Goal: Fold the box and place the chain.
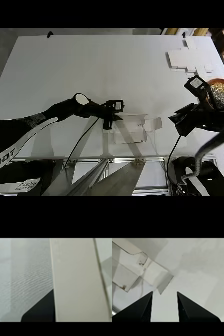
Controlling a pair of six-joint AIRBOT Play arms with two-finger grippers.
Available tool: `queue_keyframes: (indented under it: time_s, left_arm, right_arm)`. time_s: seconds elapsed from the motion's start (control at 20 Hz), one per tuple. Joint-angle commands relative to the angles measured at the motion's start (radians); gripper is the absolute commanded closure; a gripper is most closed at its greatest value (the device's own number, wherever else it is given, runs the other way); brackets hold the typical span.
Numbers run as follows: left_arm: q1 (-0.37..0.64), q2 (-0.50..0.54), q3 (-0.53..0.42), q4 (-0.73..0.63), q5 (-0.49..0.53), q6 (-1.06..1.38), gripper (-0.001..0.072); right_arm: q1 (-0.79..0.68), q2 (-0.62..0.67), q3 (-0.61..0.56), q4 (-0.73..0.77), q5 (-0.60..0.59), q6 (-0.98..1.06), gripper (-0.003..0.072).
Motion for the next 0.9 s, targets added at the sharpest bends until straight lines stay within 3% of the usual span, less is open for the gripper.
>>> queue_keyframes:
  time_s: [0.0, 0.85]
  left_arm:
    - [-0.004, -0.001, 0.0, -0.02, -0.002, 0.026, 0.0706]
    - [-0.004, -0.001, 0.0, -0.021, -0.002, 0.026, 0.0698]
  right_arm:
    - [0.0, 0.001, 0.0, 0.0, 0.005, -0.001, 0.0349]
    - [0.0, 0.001, -0.001, 0.021, 0.031, -0.166, 0.0349]
